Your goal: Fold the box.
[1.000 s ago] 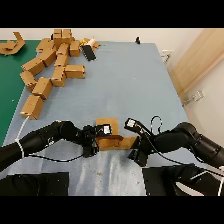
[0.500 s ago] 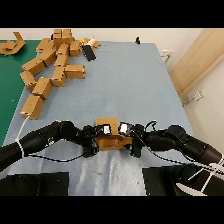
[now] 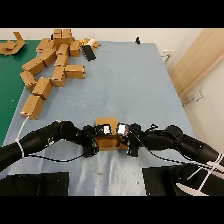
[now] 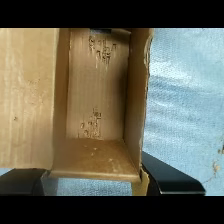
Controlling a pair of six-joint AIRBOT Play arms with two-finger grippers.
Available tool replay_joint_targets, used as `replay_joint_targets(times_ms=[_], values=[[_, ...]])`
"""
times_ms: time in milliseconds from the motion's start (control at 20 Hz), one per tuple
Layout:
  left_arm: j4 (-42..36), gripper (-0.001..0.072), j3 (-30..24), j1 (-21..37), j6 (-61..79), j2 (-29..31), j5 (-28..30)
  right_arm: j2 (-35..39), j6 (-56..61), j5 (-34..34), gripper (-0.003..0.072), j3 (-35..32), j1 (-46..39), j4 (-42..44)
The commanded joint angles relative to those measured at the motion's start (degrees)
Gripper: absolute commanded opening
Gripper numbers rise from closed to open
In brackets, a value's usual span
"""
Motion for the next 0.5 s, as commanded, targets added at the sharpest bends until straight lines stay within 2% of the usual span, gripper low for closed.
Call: replay_joint_targets(times_ms=[0,450], values=[[0.0,0.0525,0.0,0.0,0.0,0.0,0.0,-0.7,-2.3,0.9,0.0162,0.0,0.1,4.9],[0.0,0.0525,0.0,0.0,0.0,0.0,0.0,-3.8,-6.4,4.4,0.0163,0.0,0.5,9.6]])
